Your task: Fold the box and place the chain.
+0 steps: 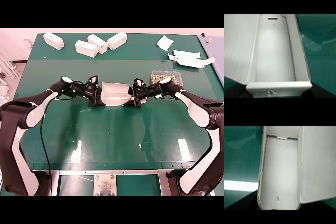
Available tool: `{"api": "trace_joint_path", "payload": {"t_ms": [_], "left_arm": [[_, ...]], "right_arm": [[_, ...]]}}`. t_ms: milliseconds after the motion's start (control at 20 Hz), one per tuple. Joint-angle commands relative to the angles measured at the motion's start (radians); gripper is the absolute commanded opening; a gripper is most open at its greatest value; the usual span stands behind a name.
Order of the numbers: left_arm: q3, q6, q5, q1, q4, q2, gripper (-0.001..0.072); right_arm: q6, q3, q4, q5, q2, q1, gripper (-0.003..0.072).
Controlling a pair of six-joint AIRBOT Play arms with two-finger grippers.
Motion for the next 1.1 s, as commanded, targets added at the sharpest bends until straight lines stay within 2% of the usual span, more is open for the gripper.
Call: {"api": "trace_joint_path", "payload": {"t_ms": [0, 100, 1050], "left_arm": [[0.0, 0.0, -0.007, 0.001, 0.008, -0.003, 0.0525], [-0.001, -0.01, -0.011, 0.001, 0.012, -0.005, 0.0469], [-0.001, -0.01, -0.011, 0.001, 0.011, -0.005, 0.0469]], "right_arm": [[0.0, 0.0, 0.0, 0.001, 0.0, 0.001, 0.0477], [0.0, 0.0, 0.0, 0.001, 0.0, 0.001, 0.0477], [0.0, 0.0, 0.0, 0.001, 0.0, 0.001, 0.0477]]}}
